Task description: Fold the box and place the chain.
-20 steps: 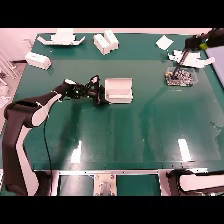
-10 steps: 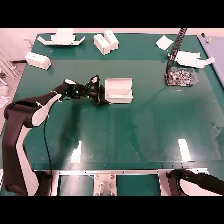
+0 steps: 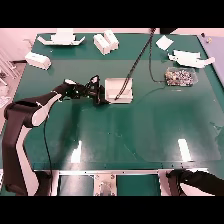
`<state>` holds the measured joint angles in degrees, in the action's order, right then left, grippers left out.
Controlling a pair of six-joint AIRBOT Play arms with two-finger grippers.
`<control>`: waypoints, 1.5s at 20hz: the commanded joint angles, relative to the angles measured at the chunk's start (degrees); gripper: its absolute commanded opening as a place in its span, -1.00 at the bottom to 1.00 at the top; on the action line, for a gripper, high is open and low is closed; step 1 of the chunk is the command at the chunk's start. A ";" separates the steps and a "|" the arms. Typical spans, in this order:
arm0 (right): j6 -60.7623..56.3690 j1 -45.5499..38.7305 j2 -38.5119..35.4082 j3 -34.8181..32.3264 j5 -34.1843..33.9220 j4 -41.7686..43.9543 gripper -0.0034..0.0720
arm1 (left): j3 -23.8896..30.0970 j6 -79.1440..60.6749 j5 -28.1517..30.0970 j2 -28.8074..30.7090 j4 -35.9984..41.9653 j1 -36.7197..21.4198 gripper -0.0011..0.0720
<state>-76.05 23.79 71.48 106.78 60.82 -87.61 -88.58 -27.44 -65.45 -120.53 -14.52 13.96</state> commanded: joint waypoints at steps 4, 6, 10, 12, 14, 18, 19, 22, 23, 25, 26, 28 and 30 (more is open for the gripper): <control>-0.02 2.64 1.88 -3.67 -7.82 0.15 -0.89 | -0.04 -0.02 -0.02 0.04 -0.02 -0.07 0.50; 0.11 2.67 1.88 -3.32 -10.64 0.13 -0.89 | -0.04 -0.02 -0.02 0.04 -0.02 -0.07 0.50; 0.26 2.67 1.88 -2.60 -12.46 0.13 -0.89 | -0.04 -0.02 -0.02 0.04 -0.02 -0.07 0.50; 0.31 2.67 1.88 -2.58 -13.88 0.13 -0.89 | -0.04 -0.02 -0.07 0.04 0.00 -0.07 0.50; 1.62 2.67 1.88 -2.58 -15.15 0.13 -0.89 | -0.04 -0.02 -0.07 0.04 -0.02 -0.07 0.50; 1.84 2.67 1.88 -2.54 -17.77 0.09 -0.89 | -0.04 -0.02 -0.07 0.04 -0.02 -0.07 0.50; 2.56 2.67 1.88 -2.54 -17.97 0.09 -0.89 | -0.04 -0.02 -0.07 0.04 -0.02 -0.07 0.50; 3.04 2.64 1.88 -2.54 -17.99 0.11 -0.89 | -0.04 -0.02 -0.11 0.04 -0.02 -0.07 0.50; 3.04 2.64 1.95 -2.60 -17.92 0.13 -0.89 | -0.04 -0.02 -0.11 0.04 0.00 -0.07 0.50; 2.75 2.67 2.27 -2.75 -17.09 0.59 -0.89 | -0.04 -0.02 -0.09 0.04 -0.02 -0.07 0.50; 2.29 2.67 2.54 -2.73 -15.76 0.61 -0.89 | -0.04 -0.02 -0.09 0.04 -0.02 -0.07 0.50; 1.16 2.67 2.78 -2.75 -11.76 0.61 -0.89 | -0.04 -0.02 -0.09 0.04 -0.02 -0.07 0.50; 0.28 2.67 2.82 -3.23 -7.85 0.63 -0.89 | -0.04 -0.02 -0.09 0.04 -0.02 -0.07 0.50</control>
